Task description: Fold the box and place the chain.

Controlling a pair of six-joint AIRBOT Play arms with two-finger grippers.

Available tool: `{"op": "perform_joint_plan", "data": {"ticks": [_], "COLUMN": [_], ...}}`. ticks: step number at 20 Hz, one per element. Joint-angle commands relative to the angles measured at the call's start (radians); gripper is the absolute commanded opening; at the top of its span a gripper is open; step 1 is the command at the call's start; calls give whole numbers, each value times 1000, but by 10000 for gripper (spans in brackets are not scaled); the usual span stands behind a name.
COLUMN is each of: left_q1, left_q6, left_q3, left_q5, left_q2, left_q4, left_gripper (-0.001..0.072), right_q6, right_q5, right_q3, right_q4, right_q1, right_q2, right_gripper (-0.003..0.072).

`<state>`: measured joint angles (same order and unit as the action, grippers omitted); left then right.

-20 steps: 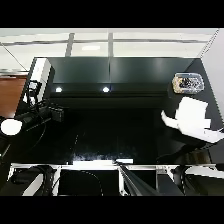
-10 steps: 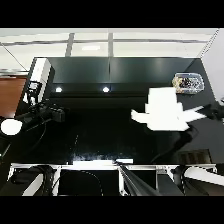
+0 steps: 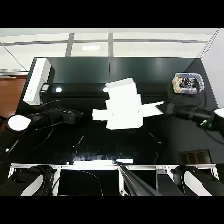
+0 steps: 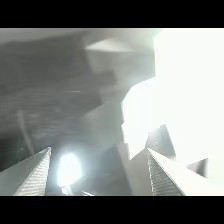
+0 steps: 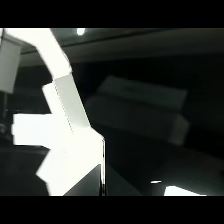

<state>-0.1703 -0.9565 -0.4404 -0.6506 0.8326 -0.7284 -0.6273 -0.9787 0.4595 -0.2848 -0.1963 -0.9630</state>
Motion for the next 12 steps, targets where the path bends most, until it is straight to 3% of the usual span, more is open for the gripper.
{"op": "perform_joint_plan", "data": {"ticks": [1,4,8,12], "left_q1": [-63,-51,-46,-46], "left_q6": [-23,-112,30,215], "left_q3": [-47,-118,-223,-288], "left_q5": [19,-14,-282,-404], "left_q2": [94,199,404,581], "left_q4": [68,69,169,328], "left_gripper": [707,707,708,708], "right_q6": [18,18,18,18], "right_q5": [191,214,224,221], "right_q3": [-128,-150,-151,-151], "right_q4": [43,26,19,19], "right_q1": [182,259,299,300], "right_q2": [108,108,108,108], "right_gripper": [10,10,11,11]}}
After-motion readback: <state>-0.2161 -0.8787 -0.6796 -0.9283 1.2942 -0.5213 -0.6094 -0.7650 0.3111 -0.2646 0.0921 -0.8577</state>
